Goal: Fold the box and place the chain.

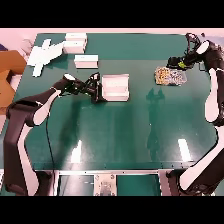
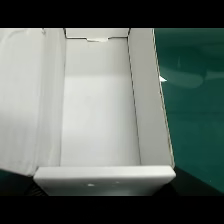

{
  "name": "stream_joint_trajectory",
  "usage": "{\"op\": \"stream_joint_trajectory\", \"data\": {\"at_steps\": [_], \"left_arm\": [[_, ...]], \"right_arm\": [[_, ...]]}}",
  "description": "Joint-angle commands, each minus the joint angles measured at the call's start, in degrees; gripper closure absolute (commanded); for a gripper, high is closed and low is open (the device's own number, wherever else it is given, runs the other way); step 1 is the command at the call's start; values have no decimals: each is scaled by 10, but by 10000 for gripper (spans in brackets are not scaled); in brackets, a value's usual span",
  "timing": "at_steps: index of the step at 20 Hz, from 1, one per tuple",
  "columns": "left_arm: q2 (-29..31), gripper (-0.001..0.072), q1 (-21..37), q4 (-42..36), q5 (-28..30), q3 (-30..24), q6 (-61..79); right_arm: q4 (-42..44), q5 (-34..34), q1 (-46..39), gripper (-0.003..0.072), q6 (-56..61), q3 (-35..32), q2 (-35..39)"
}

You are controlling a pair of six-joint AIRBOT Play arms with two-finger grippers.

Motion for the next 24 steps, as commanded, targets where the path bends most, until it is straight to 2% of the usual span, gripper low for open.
{"op": "stream_joint_trajectory", "data": {"at_steps": [1,5,13,15,18,19,20,24], "left_arm": [[0,181,0,1,2,0,0],[0,181,0,1,1,0,0],[0,181,0,1,1,0,0],[0,181,0,1,1,0,0],[0,181,0,1,1,0,0],[0,181,0,1,1,0,0],[0,181,0,1,1,0,0],[0,181,0,1,1,0,0]], "right_arm": [[20,-32,12,199,-2,3,-25],[18,-46,18,257,0,3,-53],[-27,-54,18,257,2,3,-63],[-35,-52,18,288,2,3,-69],[-35,-47,25,465,0,2,-78],[-35,-47,29,649,-9,2,-78],[-35,-49,32,674,-13,3,-78],[-37,-51,37,678,-17,3,-59]]}}
